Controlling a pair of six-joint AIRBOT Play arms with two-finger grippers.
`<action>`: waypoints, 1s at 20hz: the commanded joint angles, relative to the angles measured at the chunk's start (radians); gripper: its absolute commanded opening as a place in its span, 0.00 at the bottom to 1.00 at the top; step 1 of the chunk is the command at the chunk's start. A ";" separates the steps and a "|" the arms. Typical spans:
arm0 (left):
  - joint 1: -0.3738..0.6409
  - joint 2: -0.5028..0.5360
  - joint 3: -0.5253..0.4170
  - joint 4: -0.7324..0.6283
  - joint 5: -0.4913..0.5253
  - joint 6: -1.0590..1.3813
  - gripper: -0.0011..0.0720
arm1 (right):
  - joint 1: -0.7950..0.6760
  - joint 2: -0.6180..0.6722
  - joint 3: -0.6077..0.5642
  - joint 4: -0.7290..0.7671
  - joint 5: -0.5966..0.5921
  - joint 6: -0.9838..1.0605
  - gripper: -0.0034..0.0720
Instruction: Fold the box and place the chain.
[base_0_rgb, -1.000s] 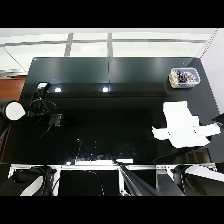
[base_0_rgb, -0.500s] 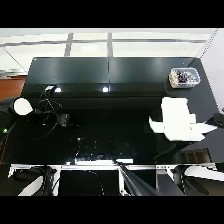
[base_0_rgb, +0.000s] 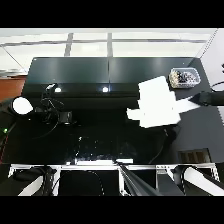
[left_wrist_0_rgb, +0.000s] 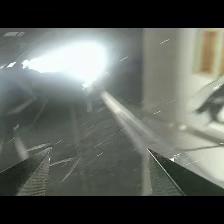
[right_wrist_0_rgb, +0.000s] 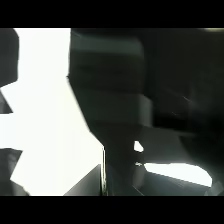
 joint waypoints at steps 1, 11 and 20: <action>0.000 -0.001 0.001 -0.174 0.061 0.096 0.99 | 0.143 0.137 -0.135 0.190 -0.089 0.029 0.07; 0.000 -0.187 0.061 -0.539 0.152 0.384 0.99 | 0.760 0.247 -0.557 0.413 -0.703 0.062 0.07; 0.000 -0.675 0.352 -0.569 -0.163 0.451 0.99 | 0.814 0.247 -0.557 0.423 -0.720 0.063 0.07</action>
